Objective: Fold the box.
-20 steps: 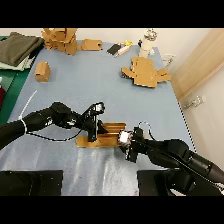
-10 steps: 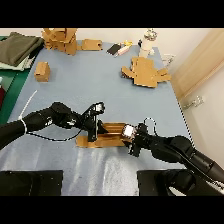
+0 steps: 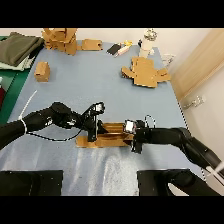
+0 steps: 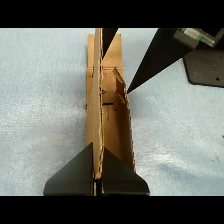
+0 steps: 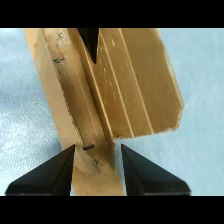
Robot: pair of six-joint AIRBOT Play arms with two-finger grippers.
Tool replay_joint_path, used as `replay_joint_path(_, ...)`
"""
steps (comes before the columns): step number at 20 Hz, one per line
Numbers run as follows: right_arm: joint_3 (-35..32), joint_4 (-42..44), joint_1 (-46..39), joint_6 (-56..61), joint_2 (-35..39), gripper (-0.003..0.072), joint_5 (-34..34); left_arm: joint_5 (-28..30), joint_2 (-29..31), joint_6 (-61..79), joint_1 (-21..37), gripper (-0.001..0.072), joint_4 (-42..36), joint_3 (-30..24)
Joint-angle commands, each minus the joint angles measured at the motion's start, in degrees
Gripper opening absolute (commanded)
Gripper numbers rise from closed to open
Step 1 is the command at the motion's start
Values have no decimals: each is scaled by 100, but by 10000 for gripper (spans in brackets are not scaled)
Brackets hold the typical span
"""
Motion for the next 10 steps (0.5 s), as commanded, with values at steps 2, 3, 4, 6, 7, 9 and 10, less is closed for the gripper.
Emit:
replay_joint_path(2, 640, 407, -380, -964, -863, 459, -800, 2, 2, 2, 0, 12, 0, -2)
replay_joint_path(3, 708, 409, -424, -1008, -1051, 459, -981, 2, 2, 2, 0, 12, 0, -2)
replay_joint_path(4, 726, 444, -459, -1025, -1207, 458, -1119, 0, 2, 4, 0, 12, 0, -2)
replay_joint_path(6, 723, 459, -463, -1025, -1403, 458, -1185, 2, 2, 2, 0, 12, 0, -2)
replay_joint_path(7, 726, 470, -463, -1025, -1423, 457, -1141, -2, 2, 2, -2, 12, 0, -2)
replay_joint_path(9, 726, 439, -463, -1019, -1423, 457, -1141, 4, 2, 4, 0, 12, 0, 0)
replay_joint_path(10, 726, 437, -463, -973, -1416, 457, -1141, 0, 2, 2, 0, 13, 0, -2)
